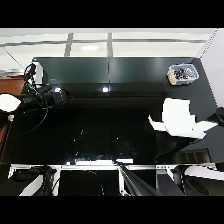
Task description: Fold the box and place the chain.
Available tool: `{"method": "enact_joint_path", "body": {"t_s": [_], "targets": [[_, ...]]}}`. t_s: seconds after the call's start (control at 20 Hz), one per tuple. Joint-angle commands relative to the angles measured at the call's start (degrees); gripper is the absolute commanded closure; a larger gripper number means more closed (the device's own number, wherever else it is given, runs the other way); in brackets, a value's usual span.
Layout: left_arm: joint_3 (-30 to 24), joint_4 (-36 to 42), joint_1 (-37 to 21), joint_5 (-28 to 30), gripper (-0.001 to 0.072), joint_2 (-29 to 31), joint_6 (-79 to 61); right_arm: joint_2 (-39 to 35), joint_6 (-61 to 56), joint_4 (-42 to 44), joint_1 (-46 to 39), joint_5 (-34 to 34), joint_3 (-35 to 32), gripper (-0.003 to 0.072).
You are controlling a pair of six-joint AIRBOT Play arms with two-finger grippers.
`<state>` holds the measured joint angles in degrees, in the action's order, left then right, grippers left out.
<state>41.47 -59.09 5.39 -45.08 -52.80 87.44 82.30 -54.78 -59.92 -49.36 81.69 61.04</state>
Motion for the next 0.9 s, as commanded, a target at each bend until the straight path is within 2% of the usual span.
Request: {"method": "enact_joint_path", "body": {"t_s": [0.0,0.1,0.2,0.35,0.5,0.6,0.7,0.85], "targets": [[0.0,0.0,0.0,0.4,0.0005,-0.3,0.0,-6.0,-0.4,10.1,6.1,-5.4,-3.5,0.0667],[0.0,0.3,0.1,0.0,0.0004,-1.8,0.0,-9.6,-1.1,16.3,13.1,-9.3,-7.0,0.0667],[0.0,3.1,0.3,-0.7,0.0005,-3.8,-0.3,-14.5,-0.3,17.3,23.1,-15.6,-11.4,0.0667],[0.0,10.1,3.7,0.2,0.0005,-6.7,-6.9,-22.8,-0.5,21.9,36.8,-31.3,-21.6,0.0667],[0.1,16.9,9.1,2.1,0.0004,-10.9,-11.8,-26.1,-0.5,25.8,48.2,-44.1,-30.8,0.0667],[1.2,21.6,11.4,3.0,0.0005,-15.4,-18.0,-26.1,-1.0,25.9,53.9,-48.6,-34.3,0.0667],[3.4,27.8,11.3,1.7,0.0005,-21.0,-24.9,-26.1,-1.1,26.1,57.7,-50.7,-36.3,0.0667],[9.4,31.5,9.2,-6.4,0.0005,-30.0,-25.3,-26.1,-1.1,26.1,60.6,-51.1,-36.9,0.0667]]}}
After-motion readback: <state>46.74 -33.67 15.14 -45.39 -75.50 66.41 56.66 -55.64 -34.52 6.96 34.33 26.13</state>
